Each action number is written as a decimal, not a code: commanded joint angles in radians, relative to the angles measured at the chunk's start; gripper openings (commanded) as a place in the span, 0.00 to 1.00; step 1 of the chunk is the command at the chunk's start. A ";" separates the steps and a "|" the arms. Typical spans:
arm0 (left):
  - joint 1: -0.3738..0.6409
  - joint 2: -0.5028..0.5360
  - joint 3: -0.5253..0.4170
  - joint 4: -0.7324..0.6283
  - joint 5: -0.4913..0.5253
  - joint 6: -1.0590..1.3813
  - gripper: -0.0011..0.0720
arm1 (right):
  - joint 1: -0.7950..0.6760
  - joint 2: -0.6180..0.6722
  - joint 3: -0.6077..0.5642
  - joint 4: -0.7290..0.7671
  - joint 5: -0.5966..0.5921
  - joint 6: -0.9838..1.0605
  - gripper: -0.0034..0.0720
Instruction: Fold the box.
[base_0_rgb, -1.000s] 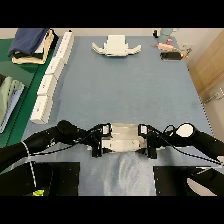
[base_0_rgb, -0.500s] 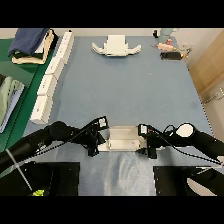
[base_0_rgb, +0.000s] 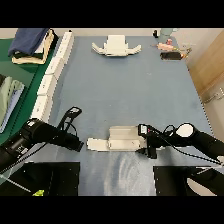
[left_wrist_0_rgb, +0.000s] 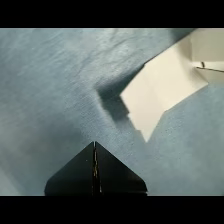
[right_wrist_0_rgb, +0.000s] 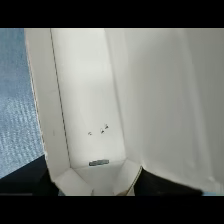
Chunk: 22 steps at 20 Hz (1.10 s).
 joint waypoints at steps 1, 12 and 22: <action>0.102 -0.012 0.002 -0.075 -0.055 -0.161 0.04 | 0.000 0.001 0.001 0.000 0.000 0.000 0.81; 0.019 -0.236 0.000 -0.429 0.118 -0.044 0.03 | 0.000 0.001 0.001 0.000 0.000 0.000 0.81; -0.156 -0.223 0.003 -0.531 0.353 -0.065 0.62 | 0.000 0.001 0.001 0.000 0.000 0.000 0.81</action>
